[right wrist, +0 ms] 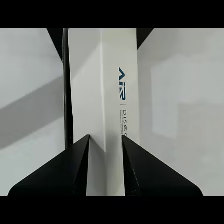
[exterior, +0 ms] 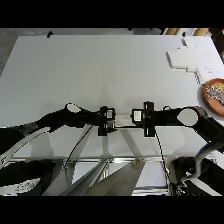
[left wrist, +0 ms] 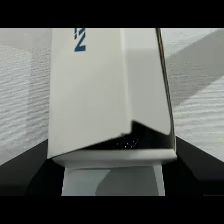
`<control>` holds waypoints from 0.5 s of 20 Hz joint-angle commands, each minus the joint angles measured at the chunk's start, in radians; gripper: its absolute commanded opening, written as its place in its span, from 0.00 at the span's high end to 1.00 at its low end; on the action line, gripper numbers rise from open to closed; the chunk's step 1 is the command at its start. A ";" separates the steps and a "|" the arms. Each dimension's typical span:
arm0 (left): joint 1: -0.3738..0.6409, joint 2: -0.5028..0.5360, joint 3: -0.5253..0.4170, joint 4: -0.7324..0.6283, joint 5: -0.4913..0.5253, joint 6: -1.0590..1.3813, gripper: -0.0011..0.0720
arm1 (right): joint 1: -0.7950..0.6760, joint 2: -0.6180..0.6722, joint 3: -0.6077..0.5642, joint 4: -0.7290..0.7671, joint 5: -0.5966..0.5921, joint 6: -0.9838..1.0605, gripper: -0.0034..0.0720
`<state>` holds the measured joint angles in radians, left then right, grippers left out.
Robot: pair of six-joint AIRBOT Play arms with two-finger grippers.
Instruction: Fold the box and place the chain.
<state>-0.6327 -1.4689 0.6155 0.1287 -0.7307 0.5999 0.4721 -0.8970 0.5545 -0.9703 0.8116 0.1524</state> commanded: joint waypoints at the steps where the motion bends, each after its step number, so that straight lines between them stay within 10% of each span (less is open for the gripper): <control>1: -0.001 0.000 0.001 0.002 -0.006 0.003 0.95 | 0.000 -0.008 0.000 -0.013 -0.026 0.000 0.70; 10: -0.001 0.000 0.001 0.002 -0.006 0.003 0.95 | 0.001 -0.074 -0.001 0.024 0.023 -0.005 0.61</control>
